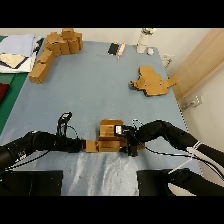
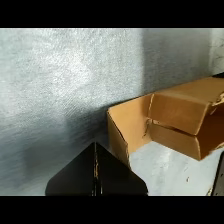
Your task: Fold the box.
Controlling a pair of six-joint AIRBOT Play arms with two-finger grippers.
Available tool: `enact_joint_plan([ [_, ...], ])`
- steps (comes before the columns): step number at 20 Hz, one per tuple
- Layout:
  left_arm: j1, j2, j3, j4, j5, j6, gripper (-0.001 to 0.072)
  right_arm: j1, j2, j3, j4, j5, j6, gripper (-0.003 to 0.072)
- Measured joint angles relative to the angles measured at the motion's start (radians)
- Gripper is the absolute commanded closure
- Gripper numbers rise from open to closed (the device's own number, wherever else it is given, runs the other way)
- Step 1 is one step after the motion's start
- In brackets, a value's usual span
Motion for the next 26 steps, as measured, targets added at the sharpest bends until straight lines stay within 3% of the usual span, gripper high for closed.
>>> enact_joint_plan([
  [7, -0.065, -0.006, 0.003, -0.056, 0.031, 0.024, 0.0698, 0.000, 0.000, 0.000, 0.000, 0.000, 0.000, 0.0183],
  [16, -0.106, -0.006, 0.090, -0.093, 0.016, 0.068, 0.0693, 0.000, 0.000, 0.000, 0.000, 0.000, 0.000, 0.0183],
  [17, -0.106, -0.006, 0.097, -0.093, 0.017, 0.069, 0.0662, 0.000, 0.000, 0.000, 0.000, 0.000, 0.000, 0.0183],
  [18, -0.107, -0.006, 0.103, -0.092, 0.016, 0.071, 0.0431, 0.000, 0.000, 0.000, 0.000, 0.000, 0.000, 0.0183],
  [19, -0.107, -0.006, 0.110, -0.089, 0.014, 0.073, 0.0375, 0.000, 0.000, 0.000, 0.000, 0.000, 0.000, 0.0183],
  [26, -0.100, -0.006, 0.150, -0.055, -0.035, 0.068, 0.0371, 0.000, 0.000, 0.000, 0.000, 0.000, 0.000, 0.0183],
])
